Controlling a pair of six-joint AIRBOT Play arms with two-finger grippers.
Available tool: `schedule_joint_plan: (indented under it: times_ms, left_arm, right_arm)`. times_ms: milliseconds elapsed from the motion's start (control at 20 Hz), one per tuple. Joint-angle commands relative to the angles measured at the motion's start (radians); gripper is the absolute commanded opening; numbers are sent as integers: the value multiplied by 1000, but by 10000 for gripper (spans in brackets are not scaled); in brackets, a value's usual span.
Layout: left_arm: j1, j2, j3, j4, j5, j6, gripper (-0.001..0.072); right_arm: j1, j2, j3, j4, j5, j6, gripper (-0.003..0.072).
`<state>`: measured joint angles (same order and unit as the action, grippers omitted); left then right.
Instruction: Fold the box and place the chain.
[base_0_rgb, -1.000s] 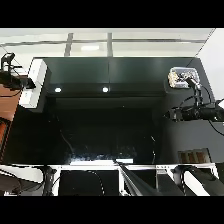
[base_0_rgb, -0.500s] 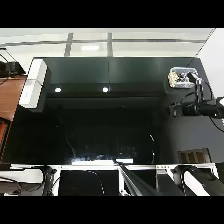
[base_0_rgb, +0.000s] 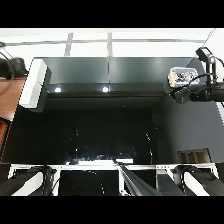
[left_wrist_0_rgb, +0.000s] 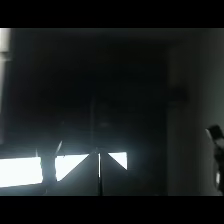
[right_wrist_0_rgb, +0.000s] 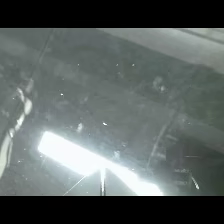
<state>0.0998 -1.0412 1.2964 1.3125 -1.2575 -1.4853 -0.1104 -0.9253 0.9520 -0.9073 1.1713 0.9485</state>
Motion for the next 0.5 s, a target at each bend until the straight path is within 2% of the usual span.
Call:
schedule_joint_plan:
  times_ms: [0, 100, 150, 200, 300, 450]
  left_arm:
    - [-180, 257, -367, 48, 285, -3, 25]
    - [-257, 381, -577, 104, 431, -8, 25]
    - [-272, 429, -651, 103, 455, -17, 26]
    - [-272, 464, -697, 98, 454, -32, 26]
    - [-271, 512, -734, 97, 441, -41, 27]
    - [-271, 536, -735, 92, 433, -41, 27]
  right_arm:
    - [2, 1, -98, 55, -154, -74, 9]
    - [1, 1, -230, 104, -398, -93, 9]
    - [0, 1, -267, 100, -461, -93, 12]
    - [0, 1, -278, 82, -472, -93, 14]
    - [0, 1, -278, 50, -458, -93, 16]
    - [0, 1, -278, 40, -454, -93, 16]
